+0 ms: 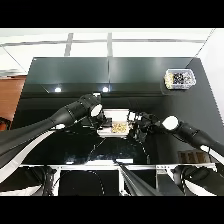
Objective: Fold the box and place the chain.
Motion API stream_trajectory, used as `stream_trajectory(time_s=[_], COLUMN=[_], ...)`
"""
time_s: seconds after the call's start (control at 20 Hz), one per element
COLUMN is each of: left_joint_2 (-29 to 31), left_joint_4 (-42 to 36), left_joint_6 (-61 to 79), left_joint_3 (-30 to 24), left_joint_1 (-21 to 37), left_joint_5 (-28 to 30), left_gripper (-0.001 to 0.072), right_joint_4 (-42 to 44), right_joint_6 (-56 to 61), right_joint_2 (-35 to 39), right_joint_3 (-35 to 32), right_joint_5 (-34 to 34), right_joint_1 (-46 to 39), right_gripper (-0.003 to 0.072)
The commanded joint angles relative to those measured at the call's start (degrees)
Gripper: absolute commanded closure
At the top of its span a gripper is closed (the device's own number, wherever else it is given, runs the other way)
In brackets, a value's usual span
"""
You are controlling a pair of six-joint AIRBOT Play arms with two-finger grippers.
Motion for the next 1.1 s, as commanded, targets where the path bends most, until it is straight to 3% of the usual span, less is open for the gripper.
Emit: stream_trajectory(time_s=[0.0, 0.05, 0.1, 0.2, 0.25, 0.3, 0.55, 0.75, 0.9, 1.05], left_joint_2=[0.0, 0.0, 0.0, 0.0, 0.0, 0.0, 0.0, 0.0, 0.0, 0.0], left_joint_4=[-0.2, -0.2, -0.2, -0.22, -0.22, -0.2, -0.2, -0.2, -0.22, -0.2], left_joint_6=[0.0, 0.02, 0.0, 0.0, 0.0, 0.0, 0.0, 0.0, 0.0, 0.0], left_joint_3=[0.02, 0.02, 0.02, 0.02, 0.02, 0.02, 0.02, 0.02, 0.02, 0.02], left_joint_1=[0.02, 0.02, 0.02, 0.02, 0.02, 0.02, 0.02, 0.02, 0.02, 0.02], left_joint_5=[0.04, 0.09, 0.07, 0.07, 0.04, 0.04, 0.07, 0.04, 0.09, 0.07], left_gripper=[0.0682, 0.0682, 0.0682, 0.0682, 0.0682, 0.0682, 0.0682, 0.0682, 0.0682, 0.0682], right_joint_4=[3.52, 3.5, 3.45, 3.43, 3.23, 2.97, -8.2, -22.47, -20.39, -10.51], right_joint_6=[-4.79, -4.33, -3.48, -1.22, -0.55, -0.04, 22.18, 47.04, 62.51, 67.76], right_joint_2=[-2.12, -2.12, -2.12, -2.05, -1.97, -1.66, 3.21, 10.05, 13.53, 13.88], right_joint_3=[0.02, 0.02, 0.04, 0.02, 0.04, 0.02, 0.76, 5.84, 11.17, 13.77], right_joint_5=[0.0, -0.81, -1.31, -2.27, -2.27, -1.88, -0.96, 10.8, 19.63, 20.7], right_joint_1=[-0.15, -0.15, -0.15, -0.15, -0.15, -0.15, -0.17, -0.17, -0.15, -0.13], right_gripper=[-0.0012, 0.0041, 0.0142, 0.04, 0.0584, 0.065, 0.0678, 0.0675, 0.0675, 0.0669])
